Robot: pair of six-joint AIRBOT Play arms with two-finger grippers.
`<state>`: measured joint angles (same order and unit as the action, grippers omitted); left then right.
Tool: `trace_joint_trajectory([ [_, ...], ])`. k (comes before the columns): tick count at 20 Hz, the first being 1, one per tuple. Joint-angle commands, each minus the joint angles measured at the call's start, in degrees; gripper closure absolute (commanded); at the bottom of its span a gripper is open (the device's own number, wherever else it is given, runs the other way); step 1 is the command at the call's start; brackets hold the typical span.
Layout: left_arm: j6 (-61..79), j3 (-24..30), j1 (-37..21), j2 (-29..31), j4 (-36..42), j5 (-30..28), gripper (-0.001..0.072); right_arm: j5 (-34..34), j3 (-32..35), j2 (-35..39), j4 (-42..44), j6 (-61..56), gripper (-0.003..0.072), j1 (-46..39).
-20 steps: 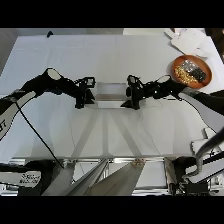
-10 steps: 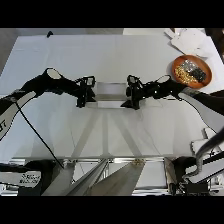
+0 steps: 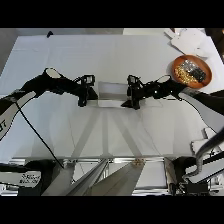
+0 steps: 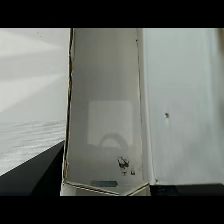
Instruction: Fold the box and place the chain.
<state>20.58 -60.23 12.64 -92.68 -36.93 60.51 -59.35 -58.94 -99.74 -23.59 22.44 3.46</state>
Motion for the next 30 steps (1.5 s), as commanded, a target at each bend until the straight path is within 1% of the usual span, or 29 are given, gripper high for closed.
trace_joint_trajectory([
  [1, 0.0, -0.1, 0.0, -0.1, 0.4, 0.1, 0.0695, 0.0, 0.0, 0.0, 0.0, 0.0, 0.0240, 0.0],
  [4, 0.0, 0.0, 0.0, -0.1, 1.3, 0.1, 0.0692, 0.0, 0.0, 0.0, 0.0, 0.0, 0.0240, 0.0],
  [5, 0.0, 0.0, 0.0, -0.1, 2.4, 0.1, 0.0681, 0.0, 0.0, 0.0, 0.0, 0.0, 0.0240, 0.0],
  [6, 0.0, 0.0, 0.0, -0.1, 4.0, 0.1, 0.0600, 0.0, 0.0, 0.0, 0.0, 0.0, 0.0240, 0.0],
  [7, 0.0, 0.0, 0.0, -0.1, 5.2, -0.3, 0.0497, 0.0, 0.0, 0.0, 0.0, 0.0, 0.0240, 0.0],
  [8, 0.0, 0.0, 0.1, -0.2, 6.0, -0.9, 0.0483, 0.0, 0.0, 0.0, 0.0, 0.0, 0.0240, 0.0],
  [11, 0.0, 0.0, 0.7, -1.0, 6.1, -1.0, 0.0484, 0.0, 0.0, 0.0, 0.0, 0.0, 0.0240, 0.0],
  [13, 0.0, 0.0, 1.4, -2.0, 6.4, 0.5, 0.0495, 0.0, 0.0, 0.0, 0.0, 0.0, 0.0240, 0.0],
  [15, -0.1, 0.0, 1.9, -2.7, 6.4, 0.8, 0.0488, 0.0, 0.0, 0.0, 0.0, 0.0, 0.0240, 0.0],
  [16, -0.3, 0.0, 1.9, -2.8, 6.4, 0.5, 0.0457, 0.0, 0.0, 0.0, 0.0, 0.0, 0.0240, 0.0],
  [17, -0.5, 0.0, 1.8, -2.8, 6.4, -0.2, 0.0405, 0.0, 0.0, 0.0, 0.0, 0.0, 0.0240, 0.0],
  [18, -1.2, 0.0, 1.6, -2.8, 6.4, -0.9, 0.0405, 0.0, 0.0, 0.0, 0.0, 0.0, 0.0240, 0.0],
  [19, -1.7, 0.0, 1.6, -2.8, 6.3, -1.3, 0.0381, 0.0, 0.0, 0.0, 0.0, 0.0, 0.0240, 0.0],
  [20, -1.7, 0.0, 1.6, -2.8, 6.3, -1.6, 0.0280, 0.0, 0.0, 0.0, 0.0, 0.0, 0.0240, 0.0],
  [21, -1.7, 0.0, 1.6, -2.8, 6.3, -2.0, 0.0224, 0.0, 0.0, 0.0, 0.0, 0.0, 0.0240, 0.0],
  [24, -1.7, 0.0, 1.6, -2.8, 6.3, -2.1, 0.0188, 0.0, 0.0, 0.0, 0.0, 0.0, 0.0240, 0.0],
  [26, -1.7, 0.0, 1.6, -2.8, 6.3, -2.1, 0.0185, 0.0, 0.0, 0.0, 0.0, 0.0, 0.0240, 0.0],
  [27, -1.7, 0.0, 1.6, -2.8, 6.3, -2.0, 0.0204, 0.0, 0.0, 0.0, 0.0, 0.0, 0.0240, 0.0],
  [28, -1.7, 0.0, 1.6, -2.8, 6.3, -1.9, 0.0271, 0.0, 0.0, 0.0, 0.0, 0.0, 0.0240, 0.0],
  [29, -1.7, 0.0, 1.6, -2.8, 6.3, -1.7, 0.0385, 0.0, 0.0, 0.0, 0.0, 0.0, 0.0240, 0.0],
  [30, -1.7, 0.0, 1.6, -2.8, 6.3, -1.6, 0.0483, 0.0, 0.0, 0.0, 0.0, 0.0, 0.0240, 0.0],
])
